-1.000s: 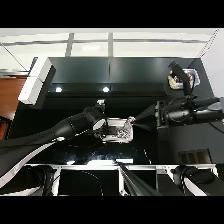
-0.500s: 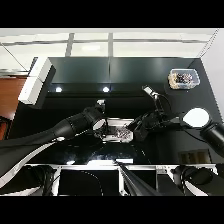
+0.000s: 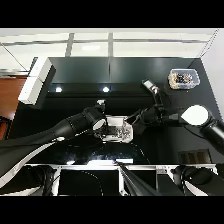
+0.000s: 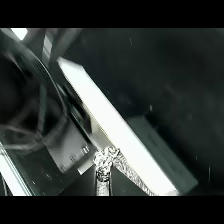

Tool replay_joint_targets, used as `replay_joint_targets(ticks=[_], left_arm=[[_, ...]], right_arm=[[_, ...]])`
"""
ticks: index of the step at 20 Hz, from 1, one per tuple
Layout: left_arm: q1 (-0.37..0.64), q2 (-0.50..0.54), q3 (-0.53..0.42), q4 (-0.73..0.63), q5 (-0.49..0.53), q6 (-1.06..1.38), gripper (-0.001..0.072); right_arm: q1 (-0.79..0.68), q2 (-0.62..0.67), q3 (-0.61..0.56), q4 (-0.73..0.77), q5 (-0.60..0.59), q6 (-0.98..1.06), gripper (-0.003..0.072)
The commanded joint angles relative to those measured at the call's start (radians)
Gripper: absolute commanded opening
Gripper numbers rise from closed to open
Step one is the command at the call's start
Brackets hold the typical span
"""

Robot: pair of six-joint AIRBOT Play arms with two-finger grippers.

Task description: Fold the box and place the chain.

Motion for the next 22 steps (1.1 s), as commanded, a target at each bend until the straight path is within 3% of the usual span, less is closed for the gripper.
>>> replay_joint_targets(ticks=[1, 6, 13, 15, 19, 22], left_arm=[[0.0, -0.001, 0.0, 0.001, 0.0, 0.0, 0.003], [0.0, -0.001, 0.0, 0.001, 0.0, 0.0, 0.003], [0.0, -0.001, 0.0, 0.001, 0.0, 0.0, 0.003], [0.0, -0.001, 0.0, 0.0, -0.002, 0.0, 0.003], [0.0, -0.001, 0.0, 0.001, -0.005, 0.0, 0.003], [0.0, -0.001, 0.0, 0.001, -0.005, 0.0, 0.003]], right_arm=[[-0.036, -0.001, 0.104, -0.004, 0.105, 0.004, 0.0013], [-0.058, -0.001, 0.153, -0.008, 0.243, 0.033, 0.0013], [-0.056, -0.001, 0.146, -0.106, 0.309, 0.089, 0.0013], [-0.048, -0.002, 0.112, -0.083, 0.275, 0.089, 0.0013], [0.039, -0.013, 0.011, -0.026, 0.074, 0.089, 0.0013], [0.072, -0.045, 0.005, -0.024, 0.063, 0.089, 0.0015]])
